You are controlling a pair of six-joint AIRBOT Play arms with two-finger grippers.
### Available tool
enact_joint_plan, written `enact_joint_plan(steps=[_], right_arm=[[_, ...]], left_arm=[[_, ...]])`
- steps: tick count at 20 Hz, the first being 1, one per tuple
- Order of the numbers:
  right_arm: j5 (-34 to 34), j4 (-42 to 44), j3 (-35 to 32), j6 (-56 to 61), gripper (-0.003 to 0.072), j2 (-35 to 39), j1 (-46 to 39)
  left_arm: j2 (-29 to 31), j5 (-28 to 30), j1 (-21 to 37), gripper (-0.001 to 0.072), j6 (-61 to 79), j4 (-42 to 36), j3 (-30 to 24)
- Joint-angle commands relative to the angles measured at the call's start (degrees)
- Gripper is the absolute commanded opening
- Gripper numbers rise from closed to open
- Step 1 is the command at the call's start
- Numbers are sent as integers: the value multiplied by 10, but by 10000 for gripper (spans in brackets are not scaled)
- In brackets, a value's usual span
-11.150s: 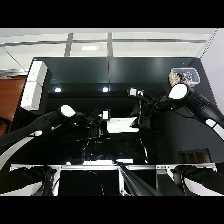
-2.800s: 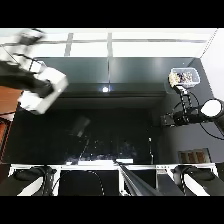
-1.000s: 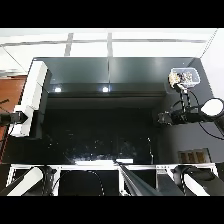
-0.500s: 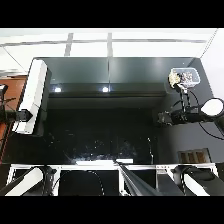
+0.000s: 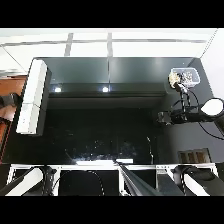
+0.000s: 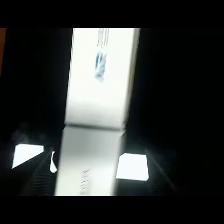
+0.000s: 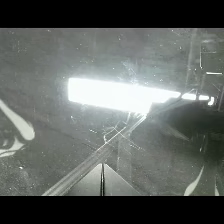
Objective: Fold the box and place the chain.
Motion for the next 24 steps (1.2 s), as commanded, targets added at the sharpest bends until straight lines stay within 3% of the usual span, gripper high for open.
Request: enact_joint_plan(steps=[1,2,5,9,11,14,18,21,24], right_arm=[[7,9,7,-32,11,1,2],[15,7,16,-37,11,3,2],[19,-18,52,-36,10,33,2],[-9,-59,64,-36,10,123,5],[-29,-78,64,-36,10,155,15],[-104,-94,41,-36,10,159,36],[-280,-96,-73,-36,11,158,42],[-348,-120,-138,-36,11,158,40],[-323,-131,-148,-36,11,159,40]], left_arm=[[11,-76,-17,243,-104,-63,99],[15,-99,-30,19,-104,-68,122],[45,-116,-98,22,-108,-76,161],[120,-86,-243,21,-113,-37,132],[170,-37,-329,21,-139,32,80],[243,75,-435,21,-188,125,-57],[273,167,-465,22,-248,142,-249],[273,172,-463,23,-248,146,-297],[274,200,-463,24,-248,149,-291]])
